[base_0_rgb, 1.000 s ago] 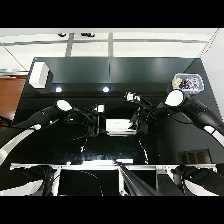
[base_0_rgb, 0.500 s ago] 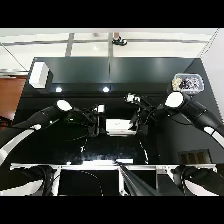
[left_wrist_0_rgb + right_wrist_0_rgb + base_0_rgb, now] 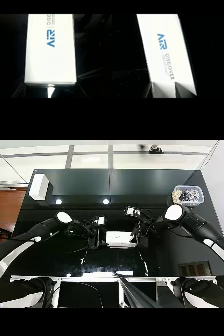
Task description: Fold the box and place the chain.
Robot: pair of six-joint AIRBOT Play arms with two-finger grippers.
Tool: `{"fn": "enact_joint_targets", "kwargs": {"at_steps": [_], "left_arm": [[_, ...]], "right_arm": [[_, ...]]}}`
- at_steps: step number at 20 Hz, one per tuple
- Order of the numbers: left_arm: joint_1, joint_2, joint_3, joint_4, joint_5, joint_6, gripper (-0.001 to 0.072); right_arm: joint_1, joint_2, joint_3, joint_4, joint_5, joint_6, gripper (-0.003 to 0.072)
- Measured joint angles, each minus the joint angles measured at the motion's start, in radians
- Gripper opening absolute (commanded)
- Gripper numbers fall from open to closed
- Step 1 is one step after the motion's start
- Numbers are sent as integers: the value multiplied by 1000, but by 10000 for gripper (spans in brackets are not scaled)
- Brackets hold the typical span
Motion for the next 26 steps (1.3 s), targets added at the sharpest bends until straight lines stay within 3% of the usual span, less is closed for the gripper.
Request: {"fn": "enact_joint_targets", "kwargs": {"at_steps": [5,6,7,12,17,26], "left_arm": [[0,0,0,0,0,0,528],[0,0,0,0,0,0,528],[0,0,0,0,-1,0,527],[0,0,0,0,0,1,528],[0,0,0,0,0,2,528],[0,0,0,0,0,2,528]], "right_arm": [[-8,37,29,9,9,70,315],[-16,48,32,11,14,117,115],[-26,56,34,22,25,184,4],[-59,63,-46,180,99,422,6],[-66,4,-111,359,19,528,8],[-67,-63,-127,340,-43,600,8]]}}
